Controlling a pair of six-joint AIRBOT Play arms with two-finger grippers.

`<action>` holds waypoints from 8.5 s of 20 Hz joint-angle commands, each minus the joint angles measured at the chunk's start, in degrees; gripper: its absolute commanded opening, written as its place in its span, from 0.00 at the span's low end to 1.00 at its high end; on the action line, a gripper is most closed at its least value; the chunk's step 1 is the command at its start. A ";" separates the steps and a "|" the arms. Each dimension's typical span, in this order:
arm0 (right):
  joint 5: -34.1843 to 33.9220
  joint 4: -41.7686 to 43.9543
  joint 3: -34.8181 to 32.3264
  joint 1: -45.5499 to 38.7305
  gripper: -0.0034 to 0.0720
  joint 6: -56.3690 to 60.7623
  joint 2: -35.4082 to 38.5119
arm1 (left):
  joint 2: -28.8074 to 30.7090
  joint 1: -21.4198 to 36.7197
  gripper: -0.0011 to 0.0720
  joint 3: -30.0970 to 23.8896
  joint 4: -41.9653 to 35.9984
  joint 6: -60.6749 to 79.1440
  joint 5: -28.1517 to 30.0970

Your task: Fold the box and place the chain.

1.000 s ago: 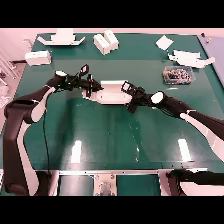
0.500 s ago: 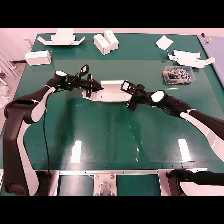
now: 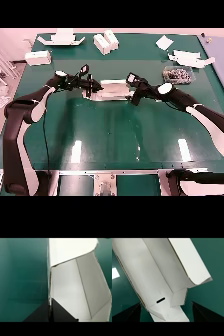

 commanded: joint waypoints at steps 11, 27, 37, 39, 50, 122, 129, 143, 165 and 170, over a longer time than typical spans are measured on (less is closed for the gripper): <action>15.98 14.34 5.51 -6.40 0.98 -20.37 -6.78 | -0.02 0.04 0.04 -0.02 0.02 0.00 -0.02; 28.59 13.68 17.49 -10.19 0.98 -23.78 -17.42 | -0.02 0.04 0.04 -0.02 0.02 0.00 -0.02; 32.74 13.38 23.26 -10.19 0.98 -26.38 -23.39 | -0.02 0.04 0.04 -0.02 0.02 0.00 -0.04; 34.03 13.44 23.76 -10.19 0.98 -26.77 -24.20 | -0.02 0.04 0.04 -0.02 0.02 0.00 -0.07; 36.02 16.70 24.22 -9.62 0.98 -30.42 -27.28 | -0.02 0.04 0.04 -0.02 0.02 0.00 -0.09; 47.39 17.70 31.19 -11.28 0.97 -27.58 -34.69 | -0.02 0.04 0.04 -0.02 0.00 -0.02 -0.22; 46.73 16.61 31.45 -11.08 0.94 -27.56 -34.77 | -0.02 0.04 0.04 -0.02 0.00 -0.02 -0.22; 46.07 16.81 31.45 -10.97 0.74 -27.61 -34.75 | -0.02 0.04 0.04 -0.02 0.00 -0.04 -0.22; 46.12 16.81 31.39 -10.97 0.74 -27.56 -34.82 | -0.02 0.04 0.04 -0.02 0.00 0.00 -0.13; 46.12 16.83 31.39 -10.97 0.74 -27.58 -34.86 | -0.02 0.04 0.04 -0.02 0.00 0.00 -0.11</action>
